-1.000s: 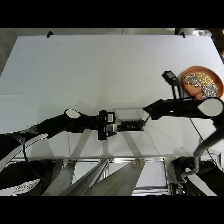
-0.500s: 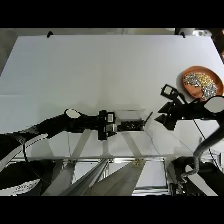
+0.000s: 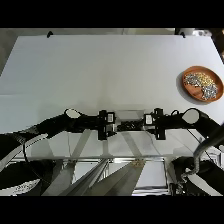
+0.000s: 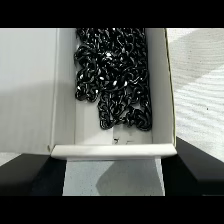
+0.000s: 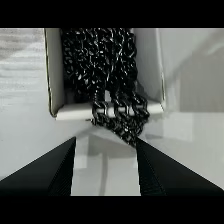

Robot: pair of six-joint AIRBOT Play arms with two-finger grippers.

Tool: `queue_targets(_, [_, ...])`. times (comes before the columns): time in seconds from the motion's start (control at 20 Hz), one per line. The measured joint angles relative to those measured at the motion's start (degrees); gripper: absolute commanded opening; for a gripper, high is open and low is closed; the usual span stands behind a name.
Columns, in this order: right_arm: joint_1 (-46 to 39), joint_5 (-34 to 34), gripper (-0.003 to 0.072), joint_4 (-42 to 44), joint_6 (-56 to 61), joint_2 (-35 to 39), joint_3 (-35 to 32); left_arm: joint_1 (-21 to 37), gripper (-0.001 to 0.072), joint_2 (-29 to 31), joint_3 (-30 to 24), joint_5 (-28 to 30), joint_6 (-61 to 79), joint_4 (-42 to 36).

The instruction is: Fold the box and place the chain.

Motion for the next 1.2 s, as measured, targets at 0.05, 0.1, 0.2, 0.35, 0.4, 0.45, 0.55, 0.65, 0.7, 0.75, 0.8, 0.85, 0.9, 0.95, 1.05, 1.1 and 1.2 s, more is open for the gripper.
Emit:
queue_targets(0.05, [0.39,-0.76,0.0417,0.76,-1.6,-0.79,-0.2,0.0,0.0136,0.0,0.0,0.0,0.0,-0.02])
queue_targets(0.1, [0.63,-1.4,0.0416,1.46,-2.84,-1.46,-0.33,0.0,0.0136,0.0,0.0,0.0,0.0,0.0])
queue_targets(0.2, [0.94,-2.64,0.0416,2.93,-4.68,-2.47,-0.5,0.0,0.0136,0.0,0.0,0.0,0.0,0.0])
queue_targets(0.35, [1.16,-3.76,0.0409,4.74,-6.16,-3.32,-0.63,0.0,0.0136,0.0,0.0,0.0,0.0,0.0])
queue_targets(0.4, [1.2,-3.82,0.0406,5.49,-6.47,-3.61,-0.63,0.0,0.0136,0.0,0.0,0.0,0.0,0.0])
queue_targets(0.45, [1.22,-4.02,0.039,6.14,-6.67,-3.98,-0.63,0.0,0.0136,0.0,0.0,0.0,0.0,0.0])
queue_targets(0.55, [1.22,-4.15,0.0268,6.82,-7.02,-4.68,-0.63,0.0,0.0136,0.0,0.0,0.0,0.0,-0.02])
queue_targets(0.65, [1.22,-4.09,0.0213,7.19,-7.04,-5.07,-0.66,0.0,0.0136,0.0,0.0,0.0,0.0,0.0])
queue_targets(0.7, [1.22,-4.07,0.0212,7.32,-7.1,-5.2,-0.63,0.0,0.0136,0.0,0.0,0.0,0.0,0.0])
queue_targets(0.75, [1.22,-4.04,0.0145,7.41,-7.19,-5.31,-0.66,0.0,0.0136,0.0,0.0,0.0,0.0,0.0])
queue_targets(0.8, [1.22,-3.82,0.0065,7.41,-7.19,-5.38,-0.66,0.0,0.0136,0.0,0.0,0.0,0.0,-0.02])
queue_targets(0.85, [1.22,-3.74,0.0033,7.65,-7.17,-5.38,-0.63,0.02,0.0136,0.0,-0.02,-0.02,-0.02,-0.02])
queue_targets(0.9, [1.22,-3.76,0.0032,7.69,-7.17,-5.42,-0.63,0.02,0.0136,0.0,0.0,-0.02,-0.02,0.0])
queue_targets(0.95, [1.22,-3.76,0.0031,7.72,-7.17,-5.44,-0.63,0.02,0.0136,0.0,0.0,-0.02,-0.02,0.0])
queue_targets(1.05, [1.22,-3.85,0.0012,7.74,-7.17,-5.44,-0.63,0.02,0.0136,0.0,-0.02,-0.02,-0.02,0.0])
queue_targets(1.1, [1.22,-3.98,0.0012,7.72,-7.15,-5.42,-0.63,0.02,0.0136,0.0,-0.02,0.0,-0.02,0.0])
queue_targets(1.2, [1.25,-4.42,0.0012,7.52,-6.84,-5.01,-0.68,0.02,0.0136,0.0,-0.02,0.0,-0.02,0.0])
